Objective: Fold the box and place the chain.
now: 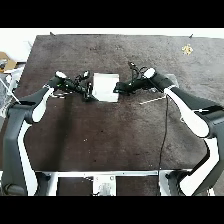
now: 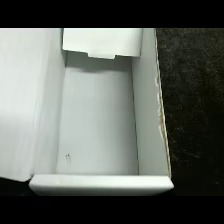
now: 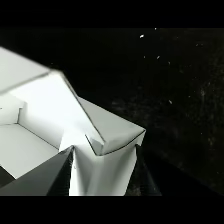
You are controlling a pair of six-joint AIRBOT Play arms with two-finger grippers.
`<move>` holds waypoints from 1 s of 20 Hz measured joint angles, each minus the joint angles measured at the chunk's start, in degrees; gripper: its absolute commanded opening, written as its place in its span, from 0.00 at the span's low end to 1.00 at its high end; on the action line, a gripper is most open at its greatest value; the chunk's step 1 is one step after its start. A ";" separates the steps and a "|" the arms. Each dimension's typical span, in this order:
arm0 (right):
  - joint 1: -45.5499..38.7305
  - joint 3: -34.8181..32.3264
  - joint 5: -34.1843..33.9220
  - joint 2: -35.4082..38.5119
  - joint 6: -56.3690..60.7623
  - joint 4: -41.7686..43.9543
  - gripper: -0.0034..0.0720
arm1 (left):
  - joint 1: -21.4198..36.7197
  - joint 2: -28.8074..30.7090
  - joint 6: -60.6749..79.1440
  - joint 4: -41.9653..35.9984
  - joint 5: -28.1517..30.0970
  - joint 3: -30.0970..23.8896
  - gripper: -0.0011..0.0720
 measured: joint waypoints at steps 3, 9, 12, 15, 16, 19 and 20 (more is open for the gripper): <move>1.09 3.10 1.01 -0.98 5.33 -5.27 0.64 | 0.00 0.00 0.00 0.00 0.02 0.00 0.50; 4.55 9.60 5.90 -1.81 18.73 -21.27 0.63 | 0.00 0.00 0.00 0.00 0.02 0.00 0.50; 6.91 12.79 8.68 -3.04 24.09 -27.96 0.62 | 0.00 0.00 0.00 0.00 0.02 0.00 0.50; 9.79 16.85 12.17 -5.40 27.89 -33.53 0.62 | 0.00 0.00 0.00 0.02 0.02 0.00 0.50; 10.51 17.94 12.87 -6.10 28.83 -34.95 0.62 | 0.00 0.00 0.00 0.00 0.02 0.00 0.50; 11.65 19.98 15.13 -7.89 32.46 -38.29 0.62 | 0.00 0.00 0.00 0.02 0.02 0.00 0.50; 11.80 20.33 15.96 -8.41 33.46 -39.17 0.62 | 0.00 0.00 0.00 0.00 0.02 0.00 0.50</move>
